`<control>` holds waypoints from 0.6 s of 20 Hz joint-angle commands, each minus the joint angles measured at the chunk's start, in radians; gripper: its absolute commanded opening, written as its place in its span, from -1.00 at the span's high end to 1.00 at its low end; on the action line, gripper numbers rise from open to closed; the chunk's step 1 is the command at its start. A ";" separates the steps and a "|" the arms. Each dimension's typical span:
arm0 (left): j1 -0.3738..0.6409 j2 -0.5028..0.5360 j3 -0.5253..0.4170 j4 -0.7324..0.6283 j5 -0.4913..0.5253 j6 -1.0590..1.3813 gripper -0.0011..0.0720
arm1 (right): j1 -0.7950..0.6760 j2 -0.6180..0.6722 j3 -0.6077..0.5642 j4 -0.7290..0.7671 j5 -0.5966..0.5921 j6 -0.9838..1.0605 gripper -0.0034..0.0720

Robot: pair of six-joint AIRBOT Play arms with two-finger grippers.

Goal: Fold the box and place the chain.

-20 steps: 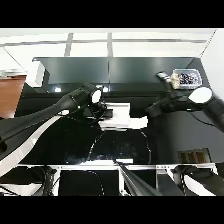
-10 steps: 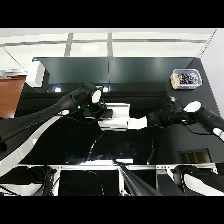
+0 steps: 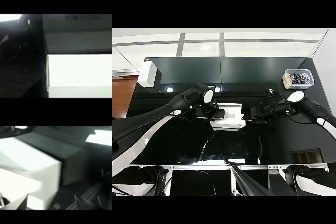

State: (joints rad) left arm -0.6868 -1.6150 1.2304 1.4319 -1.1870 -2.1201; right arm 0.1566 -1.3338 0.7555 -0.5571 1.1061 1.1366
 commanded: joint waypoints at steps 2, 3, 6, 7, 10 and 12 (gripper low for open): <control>0.000 0.001 0.001 -0.001 0.000 0.001 0.90 | 0.075 -0.003 0.051 0.008 0.008 -0.007 -0.48; 0.000 0.001 0.001 -0.001 0.000 0.001 0.90 | 0.089 -0.003 0.052 0.006 -0.004 0.004 -0.32; 0.000 0.001 0.001 -0.001 0.000 0.001 0.90 | 0.116 -0.003 0.053 0.002 -0.036 0.037 0.07; 0.000 0.001 0.001 -0.001 0.000 0.001 0.90 | 0.125 -0.003 0.053 -0.003 -0.049 0.050 0.11; 0.000 0.000 0.001 -0.002 0.000 0.001 0.89 | 0.172 -0.003 0.074 -0.123 -0.096 0.152 0.11; 0.000 0.000 0.001 -0.002 0.000 0.001 0.89 | 0.213 -0.003 0.100 -0.217 -0.127 0.234 0.11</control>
State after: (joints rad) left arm -0.6868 -1.6150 1.2304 1.4319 -1.1892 -2.1197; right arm 0.3214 -1.3357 0.8295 -0.6498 1.0313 1.2575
